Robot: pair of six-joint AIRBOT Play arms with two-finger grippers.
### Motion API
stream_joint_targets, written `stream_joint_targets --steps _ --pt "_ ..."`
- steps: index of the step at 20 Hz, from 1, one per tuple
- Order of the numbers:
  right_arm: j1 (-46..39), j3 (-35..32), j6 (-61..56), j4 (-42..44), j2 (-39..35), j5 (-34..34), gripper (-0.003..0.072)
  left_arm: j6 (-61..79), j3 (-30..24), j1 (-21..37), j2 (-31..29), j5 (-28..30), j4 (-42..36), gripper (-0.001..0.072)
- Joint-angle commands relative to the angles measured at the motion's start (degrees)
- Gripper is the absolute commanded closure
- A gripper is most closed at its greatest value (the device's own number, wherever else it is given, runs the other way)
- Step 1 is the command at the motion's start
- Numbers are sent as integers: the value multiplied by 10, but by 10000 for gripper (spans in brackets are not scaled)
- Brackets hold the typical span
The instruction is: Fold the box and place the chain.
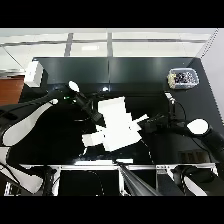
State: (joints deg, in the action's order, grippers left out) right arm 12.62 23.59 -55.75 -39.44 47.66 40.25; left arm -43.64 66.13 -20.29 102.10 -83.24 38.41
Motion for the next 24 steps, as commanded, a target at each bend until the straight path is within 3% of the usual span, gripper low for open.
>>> stream_joint_targets --steps 1,3,5,8,11,16,20,24 --pt "-27 73 0 -113 -8 101 -6 2 0 0 -23 9 3 689" --pt "-51 141 0 -171 -16 210 -6 9 -6 -9 -61 30 5 691" --pt "-72 187 0 -202 -24 312 -5 52 -36 -35 -127 98 9 692" --pt "-83 193 16 -225 -40 355 -5 135 -110 -87 -221 224 8 690" --pt "-83 186 91 -212 -39 317 -5 257 -155 -120 -250 310 24 687" --pt "-83 129 227 -144 -39 188 -5 455 -151 -134 -220 383 46 686" --pt "-70 70 235 -146 -39 136 -5 447 -149 -134 -192 404 84 685" --pt "-56 54 230 -104 -39 139 -5 416 -149 -134 -170 404 85 685"
